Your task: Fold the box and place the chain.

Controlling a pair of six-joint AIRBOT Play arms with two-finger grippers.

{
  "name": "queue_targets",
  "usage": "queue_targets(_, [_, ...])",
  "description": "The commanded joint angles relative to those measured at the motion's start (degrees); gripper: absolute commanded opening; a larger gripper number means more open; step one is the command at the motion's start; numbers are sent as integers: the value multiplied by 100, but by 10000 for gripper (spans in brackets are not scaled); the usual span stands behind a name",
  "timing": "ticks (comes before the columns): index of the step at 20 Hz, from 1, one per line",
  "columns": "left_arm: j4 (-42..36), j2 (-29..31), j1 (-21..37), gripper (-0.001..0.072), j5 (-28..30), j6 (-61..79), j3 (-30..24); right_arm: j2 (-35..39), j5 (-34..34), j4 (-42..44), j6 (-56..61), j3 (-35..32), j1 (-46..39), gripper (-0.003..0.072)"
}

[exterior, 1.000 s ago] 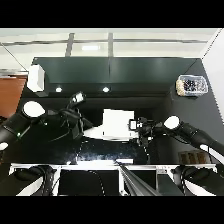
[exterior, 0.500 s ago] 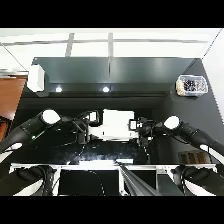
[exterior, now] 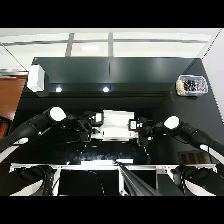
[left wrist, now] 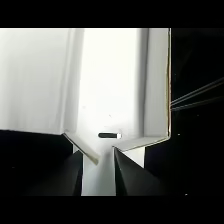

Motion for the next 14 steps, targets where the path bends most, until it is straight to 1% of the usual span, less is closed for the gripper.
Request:
queue_targets(1, [-81, -46, -9, 237, -376, -7, 39, -2, -2, 4, 15, 0, -2, 185])
queue_targets(4, [-328, -177, -37, 237, -433, -2, 42, -2, 0, 2, 15, 0, -2, 185])
queue_targets(8, [-330, -223, -44, 237, -382, -2, 42, -2, -2, 4, 15, 0, -4, 185])
queue_targets(12, [-358, -223, -46, 237, -76, -2, 42, -2, -2, 4, 15, 0, -2, 185])
queue_targets(14, [-737, -240, -46, 237, -48, 4, 39, -2, -2, 4, 15, 0, -4, 185])
